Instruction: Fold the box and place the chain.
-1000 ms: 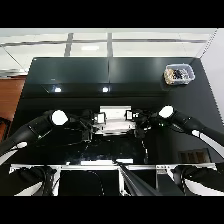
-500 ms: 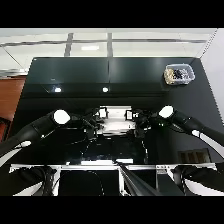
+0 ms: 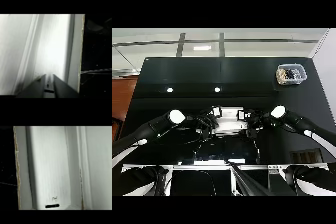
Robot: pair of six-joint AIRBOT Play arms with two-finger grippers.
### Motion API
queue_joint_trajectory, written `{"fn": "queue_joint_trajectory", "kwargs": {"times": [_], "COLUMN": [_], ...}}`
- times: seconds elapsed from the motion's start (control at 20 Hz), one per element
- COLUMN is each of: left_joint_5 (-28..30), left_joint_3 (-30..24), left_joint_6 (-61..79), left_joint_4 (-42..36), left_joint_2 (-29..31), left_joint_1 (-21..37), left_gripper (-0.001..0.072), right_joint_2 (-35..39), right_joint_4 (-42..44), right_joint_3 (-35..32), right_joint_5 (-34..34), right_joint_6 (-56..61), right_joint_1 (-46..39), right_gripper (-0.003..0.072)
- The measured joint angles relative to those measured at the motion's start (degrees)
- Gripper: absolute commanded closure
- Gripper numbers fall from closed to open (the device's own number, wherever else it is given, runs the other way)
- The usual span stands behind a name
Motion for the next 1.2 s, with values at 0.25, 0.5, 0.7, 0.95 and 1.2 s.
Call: {"fn": "queue_joint_trajectory", "kwargs": {"times": [0.25,0.5,0.7,0.95,1.2], "left_joint_5": [-0.9,-3.1,-8.4,-15.5,-23.7], "left_joint_3": [0.0,0.5,1.6,1.2,-2.6], "left_joint_6": [-0.5,-1.8,-14.8,-41.6,-61.9], "left_joint_4": [-0.2,1.9,10.8,24.7,16.3], "left_joint_2": [-0.1,1.6,8.5,15.8,10.0], "left_joint_1": [-0.1,0.3,4.7,15.9,30.1], "left_gripper": [0.0317,0.0685,0.0685,0.0684,0.0687], "right_joint_2": [0.0,0.0,0.0,0.0,0.0], "right_joint_4": [0.0,0.0,0.0,0.0,0.0], "right_joint_3": [0.0,0.0,0.0,0.0,0.0], "right_joint_5": [0.0,0.0,0.0,0.0,0.0], "right_joint_6": [-0.1,0.0,0.0,0.0,0.0], "right_joint_1": [0.0,0.0,0.0,0.0,0.0], "right_gripper": [0.0508,0.0508,0.0508,0.0508,0.0509]}}
